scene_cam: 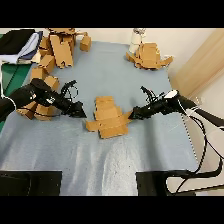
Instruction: Fold the box.
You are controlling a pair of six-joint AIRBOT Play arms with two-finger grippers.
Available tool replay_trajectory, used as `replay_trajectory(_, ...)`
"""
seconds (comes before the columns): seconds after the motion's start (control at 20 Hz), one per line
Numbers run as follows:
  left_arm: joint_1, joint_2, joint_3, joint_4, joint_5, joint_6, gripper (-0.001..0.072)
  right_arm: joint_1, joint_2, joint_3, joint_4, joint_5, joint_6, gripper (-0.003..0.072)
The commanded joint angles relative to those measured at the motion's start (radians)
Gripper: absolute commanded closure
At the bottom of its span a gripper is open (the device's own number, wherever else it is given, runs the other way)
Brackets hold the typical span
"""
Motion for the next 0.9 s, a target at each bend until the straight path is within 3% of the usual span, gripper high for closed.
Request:
replay_trajectory(0.0,0.028,-0.004,-0.001,-0.037,0.003,0.077,0.0696,0.016,0.06,-0.055,0.063,-0.049,-0.075,0.0683)
replay_trajectory(0.2,0.138,-0.083,0.0,-0.262,-0.108,0.22,0.0696,0.094,0.216,-0.266,0.148,-0.233,-0.161,0.0682)
replay_trajectory(0.3,0.169,-0.142,0.0,-0.291,-0.129,0.221,0.0696,0.156,0.266,-0.321,0.137,-0.298,-0.167,0.0683)
replay_trajectory(0.45,0.164,-0.201,0.0,-0.297,-0.152,0.288,0.0695,0.229,0.3,-0.33,0.135,-0.363,-0.167,0.0683)
replay_trajectory(0.65,0.166,-0.206,0.002,-0.296,-0.089,0.346,0.0693,0.261,0.299,-0.33,0.131,-0.362,-0.166,0.0683)
replay_trajectory(0.75,0.165,-0.206,0.002,-0.297,-0.052,0.344,0.0327,0.261,0.299,-0.33,0.131,-0.362,-0.166,0.0683)
replay_trajectory(0.85,0.165,-0.206,0.002,-0.296,-0.03,0.352,0.0329,0.261,0.299,-0.33,0.131,-0.362,-0.162,0.0683)
